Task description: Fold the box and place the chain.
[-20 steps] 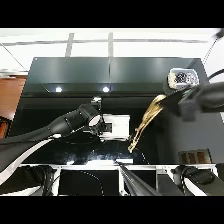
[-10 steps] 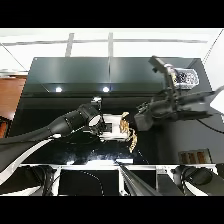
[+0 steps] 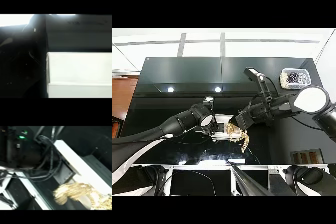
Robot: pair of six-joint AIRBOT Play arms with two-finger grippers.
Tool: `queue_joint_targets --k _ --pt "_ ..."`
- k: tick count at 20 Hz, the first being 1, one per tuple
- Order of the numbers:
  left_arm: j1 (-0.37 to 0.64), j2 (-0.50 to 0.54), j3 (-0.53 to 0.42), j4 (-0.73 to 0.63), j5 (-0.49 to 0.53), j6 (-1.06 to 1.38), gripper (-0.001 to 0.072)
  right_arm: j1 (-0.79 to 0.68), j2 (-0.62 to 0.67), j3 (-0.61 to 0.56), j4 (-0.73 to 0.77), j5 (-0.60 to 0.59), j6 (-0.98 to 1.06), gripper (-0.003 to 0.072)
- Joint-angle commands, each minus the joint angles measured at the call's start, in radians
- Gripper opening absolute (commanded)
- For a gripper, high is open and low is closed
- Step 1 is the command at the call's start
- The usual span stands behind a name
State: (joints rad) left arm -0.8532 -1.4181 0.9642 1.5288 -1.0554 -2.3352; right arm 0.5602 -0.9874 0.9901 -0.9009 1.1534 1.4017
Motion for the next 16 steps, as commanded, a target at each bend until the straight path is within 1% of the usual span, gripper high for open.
queue_joint_targets --k 1,3,4,5,6,8,9,10,12,13,14,16 --pt "0.000 0.000 0.000 0.000 0.000 0.000 0.0031 -0.045 0.004 -0.001 -0.034 0.044 -0.002 0.0491" --pt "0.000 0.000 0.000 0.000 -0.001 0.000 0.0031 -0.127 0.051 -0.001 -0.079 0.127 -0.034 0.0490" --pt "0.000 0.000 0.000 0.000 -0.001 0.000 0.0031 -0.171 0.084 -0.004 -0.127 0.163 -0.041 0.0491" --pt "0.000 0.000 0.000 0.000 0.000 0.000 0.0031 -0.218 0.130 -0.022 -0.176 0.182 -0.057 0.0490" --pt "0.000 0.000 0.000 0.000 0.000 0.000 0.0031 -0.261 0.182 -0.063 -0.206 0.168 -0.080 0.0490" --pt "0.000 0.000 0.000 0.000 0.000 0.000 0.0032 -0.338 0.290 -0.207 -0.212 0.087 -0.157 0.0490" --pt "0.000 0.000 0.000 0.000 0.000 0.000 0.0031 -0.358 0.333 -0.299 -0.211 0.032 -0.190 0.0490" --pt "0.000 0.000 0.000 0.000 0.000 0.000 0.0031 -0.359 0.355 -0.381 -0.206 -0.016 -0.224 0.0491" --pt "0.000 0.000 0.000 0.000 0.000 0.000 0.0032 -0.339 0.352 -0.529 -0.146 -0.107 -0.315 0.0503" --pt "0.000 0.000 0.000 0.000 0.000 0.000 0.0032 -0.319 0.352 -0.595 -0.111 -0.172 -0.382 0.0710" --pt "0.000 0.000 0.000 0.000 -0.001 0.000 0.0032 -0.292 0.352 -0.645 -0.082 -0.234 -0.470 0.0713" --pt "0.000 0.000 0.000 0.000 -0.001 0.000 0.0031 -0.218 0.352 -0.719 -0.076 -0.379 -0.629 0.0713"
